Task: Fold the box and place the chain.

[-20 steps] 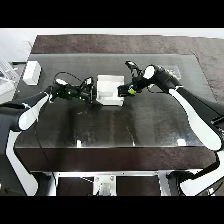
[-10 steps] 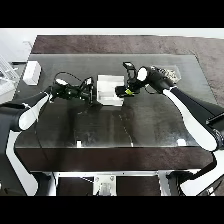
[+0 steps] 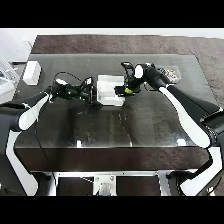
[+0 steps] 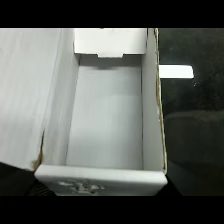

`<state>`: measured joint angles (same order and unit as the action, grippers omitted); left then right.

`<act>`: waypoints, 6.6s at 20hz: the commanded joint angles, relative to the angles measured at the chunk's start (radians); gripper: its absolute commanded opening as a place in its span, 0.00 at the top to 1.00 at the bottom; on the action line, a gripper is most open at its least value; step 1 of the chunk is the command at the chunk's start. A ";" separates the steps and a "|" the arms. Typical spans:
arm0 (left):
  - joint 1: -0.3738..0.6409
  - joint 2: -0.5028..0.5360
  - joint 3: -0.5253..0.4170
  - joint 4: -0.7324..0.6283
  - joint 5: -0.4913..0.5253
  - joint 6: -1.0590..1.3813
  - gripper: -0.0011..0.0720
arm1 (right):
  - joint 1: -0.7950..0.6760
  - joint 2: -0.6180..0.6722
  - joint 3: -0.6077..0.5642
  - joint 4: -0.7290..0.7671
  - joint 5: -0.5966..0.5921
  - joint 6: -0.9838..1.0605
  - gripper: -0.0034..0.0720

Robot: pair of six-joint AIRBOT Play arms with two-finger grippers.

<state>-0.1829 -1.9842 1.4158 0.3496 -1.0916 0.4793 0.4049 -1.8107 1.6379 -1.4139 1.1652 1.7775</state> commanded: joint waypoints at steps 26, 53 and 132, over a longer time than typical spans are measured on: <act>0.001 0.001 0.000 0.001 0.002 0.000 0.22 | 0.026 0.070 0.005 -0.113 0.074 0.074 0.24; 0.001 0.001 0.000 0.001 0.001 0.000 0.22 | 0.026 -0.042 0.035 -0.087 -0.015 0.074 0.47; 0.001 0.001 0.000 0.002 0.010 0.000 0.22 | -0.552 -0.158 0.212 0.142 -0.190 -0.533 0.30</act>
<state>-0.1810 -1.9842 1.4158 0.3511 -1.0821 0.4793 -0.1482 -1.9484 1.8473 -1.2766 0.9691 1.2472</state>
